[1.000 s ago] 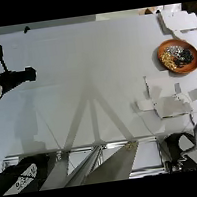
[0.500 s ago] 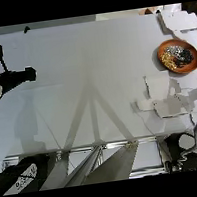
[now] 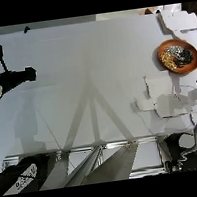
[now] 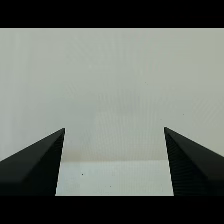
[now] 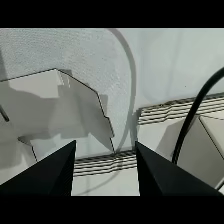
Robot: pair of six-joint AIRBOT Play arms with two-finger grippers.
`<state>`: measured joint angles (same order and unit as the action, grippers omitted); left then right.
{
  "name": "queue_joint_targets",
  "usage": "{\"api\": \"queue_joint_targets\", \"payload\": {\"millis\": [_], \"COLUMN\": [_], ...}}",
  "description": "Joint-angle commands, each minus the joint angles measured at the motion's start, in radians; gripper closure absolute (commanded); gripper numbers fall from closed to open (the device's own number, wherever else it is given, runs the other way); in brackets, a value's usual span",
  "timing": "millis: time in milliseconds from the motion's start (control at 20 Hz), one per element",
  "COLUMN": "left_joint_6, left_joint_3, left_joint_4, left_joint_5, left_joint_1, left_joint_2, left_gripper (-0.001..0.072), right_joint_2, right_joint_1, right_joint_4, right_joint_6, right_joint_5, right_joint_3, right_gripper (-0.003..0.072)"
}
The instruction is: Fold the box and place the chain.
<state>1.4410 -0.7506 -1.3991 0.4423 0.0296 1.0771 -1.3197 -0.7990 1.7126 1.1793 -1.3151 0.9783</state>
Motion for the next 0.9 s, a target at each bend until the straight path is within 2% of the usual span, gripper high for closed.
{"api": "queue_joint_targets", "payload": {"millis": [0, 200, 300, 650, 700, 850], "left_joint_6": [0.0, 0.0, 0.0, 0.0, 0.0, 0.0], "left_joint_3": [0.0, 0.0, 0.0, 0.0, 0.0, 0.0], "left_joint_4": [0.0, 0.0, 0.0, 0.0, 0.0, 0.0], "left_joint_5": [0.0, 0.0, 0.0, 0.0, 0.0, 0.0], "left_joint_1": [0.0, 0.0, 0.0, 0.0, 0.0, 0.0], "left_joint_2": [0.0, 0.0, 0.0, 0.0, 0.0, 0.0], "left_gripper": [0.0015, 0.0015, 0.0015, 0.0015, 0.0015, 0.0015], "right_joint_2": [-0.051, -0.08, -0.082, -0.15, -0.157, -0.16], "right_joint_1": [-0.001, -0.001, -0.001, -0.001, -0.001, -0.001], "right_joint_4": [-0.013, -0.011, -0.017, -0.075, -0.072, -0.068], "right_joint_6": [-0.037, -0.067, -0.067, -0.066, -0.067, -0.09], "right_joint_5": [-0.003, 0.051, 0.078, 0.035, 0.026, 0.019], "right_joint_3": [0.0, 0.001, 0.0, 0.0, 0.0, 0.001], "right_gripper": [0.0281, 0.0297, 0.037, 0.0385, 0.0426, 0.0649]}}
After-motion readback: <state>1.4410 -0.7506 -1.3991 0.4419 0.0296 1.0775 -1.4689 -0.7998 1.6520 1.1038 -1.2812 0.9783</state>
